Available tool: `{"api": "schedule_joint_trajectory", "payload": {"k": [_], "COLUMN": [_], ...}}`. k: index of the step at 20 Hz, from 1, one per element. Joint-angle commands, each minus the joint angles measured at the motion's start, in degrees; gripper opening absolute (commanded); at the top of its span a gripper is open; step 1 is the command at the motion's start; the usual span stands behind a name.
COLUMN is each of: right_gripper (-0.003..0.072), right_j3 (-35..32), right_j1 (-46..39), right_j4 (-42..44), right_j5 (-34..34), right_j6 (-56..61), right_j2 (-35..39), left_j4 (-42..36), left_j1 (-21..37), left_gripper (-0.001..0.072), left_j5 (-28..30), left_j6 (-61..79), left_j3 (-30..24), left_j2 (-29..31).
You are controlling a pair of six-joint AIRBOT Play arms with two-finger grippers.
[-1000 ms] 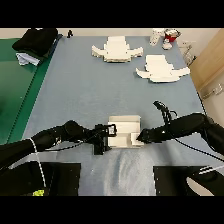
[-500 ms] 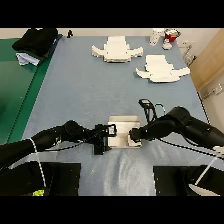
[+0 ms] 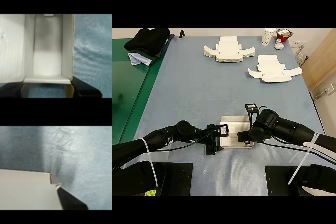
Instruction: Fold the box.
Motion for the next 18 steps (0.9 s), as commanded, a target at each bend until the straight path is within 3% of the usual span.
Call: {"api": "schedule_joint_trajectory", "payload": {"k": [1, 2, 8, 9, 11, 15, 18], "right_gripper": [0.0162, 0.0016, 0.0002, 0.0031, 0.0323, 0.0389, 0.0388], "right_j3": [0.2, 0.2, 0.2, 0.2, 0.3, 1.2, 4.3], "right_j1": [0.4, 0.4, 0.4, 0.4, 0.4, 0.3, 0.3], "right_j4": [-1.0, -0.9, -0.5, -0.1, 0.1, 0.0, -0.6], "right_j5": [0.2, 0.2, 0.2, 0.1, -0.1, -3.1, -7.0], "right_j6": [1.9, 1.8, 2.4, 2.4, 2.4, 2.2, 1.6], "right_j2": [-0.7, -0.7, -0.7, -0.7, -0.3, 2.6, 7.3], "left_j4": [0.0, 0.0, 0.0, 0.0, 0.0, 0.0, 0.0], "left_j1": [0.0, 0.0, 0.0, 0.0, 0.0, 0.0, 0.0], "left_gripper": [0.0423, 0.0423, 0.0423, 0.0423, 0.0423, 0.0423, 0.0423], "left_j5": [0.0, 0.0, 0.0, 0.0, 0.0, 0.0, 0.0], "left_j6": [0.0, 0.0, 0.0, 0.0, 0.0, 0.0, 0.0], "left_j3": [0.0, 0.0, 0.0, 0.0, 0.0, 0.0, 0.0], "left_j2": [0.0, 0.0, 0.0, 0.0, 0.0, 0.0, 0.0]}}
